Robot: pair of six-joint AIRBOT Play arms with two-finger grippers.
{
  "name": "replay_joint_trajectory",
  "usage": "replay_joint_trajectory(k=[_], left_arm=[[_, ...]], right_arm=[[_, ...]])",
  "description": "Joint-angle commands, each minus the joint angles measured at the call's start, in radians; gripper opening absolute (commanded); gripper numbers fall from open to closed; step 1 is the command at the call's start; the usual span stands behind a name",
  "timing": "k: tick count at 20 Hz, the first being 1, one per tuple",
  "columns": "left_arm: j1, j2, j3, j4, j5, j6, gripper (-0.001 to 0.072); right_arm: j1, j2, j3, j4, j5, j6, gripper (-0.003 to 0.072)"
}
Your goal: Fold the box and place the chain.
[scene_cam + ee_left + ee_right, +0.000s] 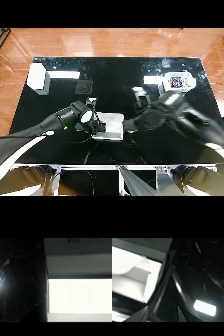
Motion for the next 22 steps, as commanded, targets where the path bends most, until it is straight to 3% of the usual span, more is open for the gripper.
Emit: replay_joint_trajectory(k=[1, 4, 7, 8, 9, 14, 20, 21, 22], left_arm=[[0.0, -0.001, 0.0, 0.0, -0.009, 0.003, 0.0022], [0.0, -0.001, 0.0, 0.001, -0.015, 0.008, 0.0022], [0.0, -0.001, 0.0, 0.001, -0.014, 0.008, 0.0021], [0.0, -0.001, 0.0, 0.001, -0.014, 0.008, 0.0021], [0.0, -0.001, 0.0, 0.001, -0.014, 0.008, 0.0021], [0.0, -0.001, 0.0, 0.001, -0.007, 0.008, 0.0022], [0.0, -0.001, 0.0, -0.001, -0.009, 0.008, 0.0022], [0.0, -0.001, 0.0, -0.008, -0.009, 0.008, 0.0022], [0.0, -0.001, 0.0, -0.009, -0.009, 0.008, 0.0022]], right_arm=[[-0.127, 0.184, 0.001, -0.064, -0.114, -0.072, 0.0442], [-0.289, 0.234, 0.001, -0.24, -0.132, -0.088, 0.0442], [-0.465, 0.214, 0.0, -0.299, -0.026, -0.145, 0.0445], [-0.516, 0.2, 0.0, -0.297, 0.023, -0.159, 0.0644], [-0.567, 0.177, 0.001, -0.28, 0.07, -0.198, 0.0709], [-0.779, -0.06, 0.066, -0.137, 0.291, -0.176, 0.0706], [-0.853, -0.495, 0.46, -0.113, 0.237, -0.165, 0.0697], [-0.853, -0.557, 0.525, -0.113, 0.22, -0.165, 0.0622], [-0.853, -0.607, 0.575, -0.115, 0.207, -0.165, 0.06]])
